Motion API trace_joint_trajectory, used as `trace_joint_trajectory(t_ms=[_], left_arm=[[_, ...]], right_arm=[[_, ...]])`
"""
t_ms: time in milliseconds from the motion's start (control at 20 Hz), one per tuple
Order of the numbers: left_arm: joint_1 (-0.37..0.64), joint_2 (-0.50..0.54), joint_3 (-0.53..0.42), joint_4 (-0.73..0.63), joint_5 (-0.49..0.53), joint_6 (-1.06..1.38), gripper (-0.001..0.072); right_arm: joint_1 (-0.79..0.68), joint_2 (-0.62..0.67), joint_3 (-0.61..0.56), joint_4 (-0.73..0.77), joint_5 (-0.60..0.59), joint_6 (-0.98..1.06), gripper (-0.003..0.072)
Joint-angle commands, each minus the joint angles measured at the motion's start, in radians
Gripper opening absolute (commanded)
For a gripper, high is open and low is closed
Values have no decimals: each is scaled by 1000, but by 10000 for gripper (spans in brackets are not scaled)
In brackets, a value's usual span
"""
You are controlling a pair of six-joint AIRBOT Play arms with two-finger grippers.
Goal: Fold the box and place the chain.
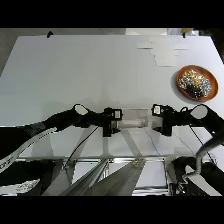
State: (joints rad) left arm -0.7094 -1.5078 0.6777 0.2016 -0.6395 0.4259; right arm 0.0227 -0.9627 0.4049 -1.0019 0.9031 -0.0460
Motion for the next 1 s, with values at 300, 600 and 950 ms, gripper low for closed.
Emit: trace_joint_trajectory(t_ms=[300, 600, 950], left_arm=[[-1, 0, 1, 0, 0, 0, 207], [-1, 0, 1, 0, 0, 0, 207], [-1, 0, 1, 0, 0, 0, 207]], right_arm=[[-33, 339, 1, 152, 24, 127, 216], [27, 307, -2, 368, 95, 115, 40], [128, 8, -2, 512, -268, 148, 22]])
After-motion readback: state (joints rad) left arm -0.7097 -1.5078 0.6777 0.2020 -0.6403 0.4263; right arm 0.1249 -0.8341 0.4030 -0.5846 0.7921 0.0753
